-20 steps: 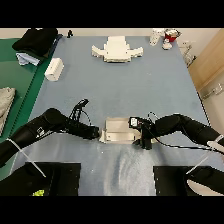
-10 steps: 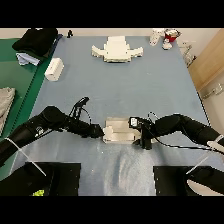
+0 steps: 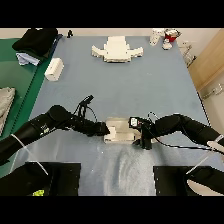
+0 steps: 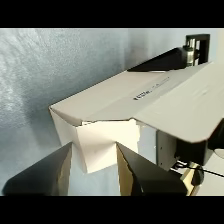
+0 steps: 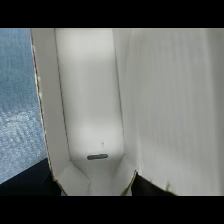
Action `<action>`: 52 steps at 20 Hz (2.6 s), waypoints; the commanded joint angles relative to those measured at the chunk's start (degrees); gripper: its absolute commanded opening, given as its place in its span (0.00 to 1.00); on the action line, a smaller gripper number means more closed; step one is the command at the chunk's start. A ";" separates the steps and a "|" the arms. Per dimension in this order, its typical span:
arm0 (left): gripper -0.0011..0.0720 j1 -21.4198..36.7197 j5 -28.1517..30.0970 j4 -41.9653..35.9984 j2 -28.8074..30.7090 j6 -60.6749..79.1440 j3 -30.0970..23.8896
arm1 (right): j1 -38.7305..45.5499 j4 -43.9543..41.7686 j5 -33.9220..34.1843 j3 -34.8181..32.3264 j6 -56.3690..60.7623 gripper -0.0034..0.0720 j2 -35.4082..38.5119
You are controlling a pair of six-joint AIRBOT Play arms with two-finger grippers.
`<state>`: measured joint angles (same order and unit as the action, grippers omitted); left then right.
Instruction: Fold the box.
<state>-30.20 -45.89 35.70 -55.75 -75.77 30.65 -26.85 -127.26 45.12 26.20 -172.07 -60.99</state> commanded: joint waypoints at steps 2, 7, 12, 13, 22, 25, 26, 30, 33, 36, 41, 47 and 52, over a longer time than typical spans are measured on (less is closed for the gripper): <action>0.59 -8.33 0.20 20.33 -2.60 -22.88 6.29 | -0.04 -0.02 -0.02 0.04 0.02 0.68 -0.02; 0.59 -17.38 -3.72 34.38 -5.68 -41.20 13.49 | -0.04 -0.02 -0.02 0.04 0.02 0.68 -0.02; 0.59 -23.34 -8.57 42.38 -12.17 -54.27 19.17 | -0.04 0.00 -0.02 0.04 0.02 0.68 -0.02; 0.59 -24.17 -9.38 44.15 -13.46 -56.19 20.09 | -0.04 -0.02 -0.02 0.04 0.02 0.68 -0.02; 0.51 -25.31 -15.30 48.76 -22.80 -59.28 27.39 | -0.04 -0.02 -0.02 0.04 0.02 0.68 -0.02; 0.51 -25.55 -15.63 48.98 -23.56 -59.54 27.96 | -0.04 -0.02 -0.02 0.04 0.02 0.68 -0.02; 0.50 -25.55 -15.91 49.24 -23.58 -60.22 27.96 | -0.04 -0.02 -0.02 0.04 0.02 0.68 -0.02; 0.49 -25.55 -15.69 49.64 -23.61 -60.81 27.96 | -0.04 -0.02 -0.02 0.04 0.02 0.68 -0.02; 0.03 -25.55 -16.13 49.62 -23.65 -60.33 27.91 | -0.04 -0.02 -0.02 0.04 0.02 0.68 -0.02; 0.03 -25.55 -16.06 49.64 -23.65 -60.78 27.91 | -0.04 -0.02 -0.02 0.04 0.02 0.68 -0.02; 0.04 -25.55 -16.09 49.35 -23.65 -60.76 27.91 | -0.04 -0.02 -0.02 0.04 0.02 0.68 -0.02; 0.73 -25.55 -16.17 49.16 -23.65 -60.76 27.91 | -0.04 -0.02 -0.02 0.04 0.02 0.68 -0.02; 0.72 -25.55 -16.17 49.18 -23.71 -60.78 27.89 | -0.04 -0.02 -0.02 0.04 0.02 0.68 -0.02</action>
<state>-55.79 -62.00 84.79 -79.37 -136.51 58.52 -26.85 -127.26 45.15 26.20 -172.09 -60.97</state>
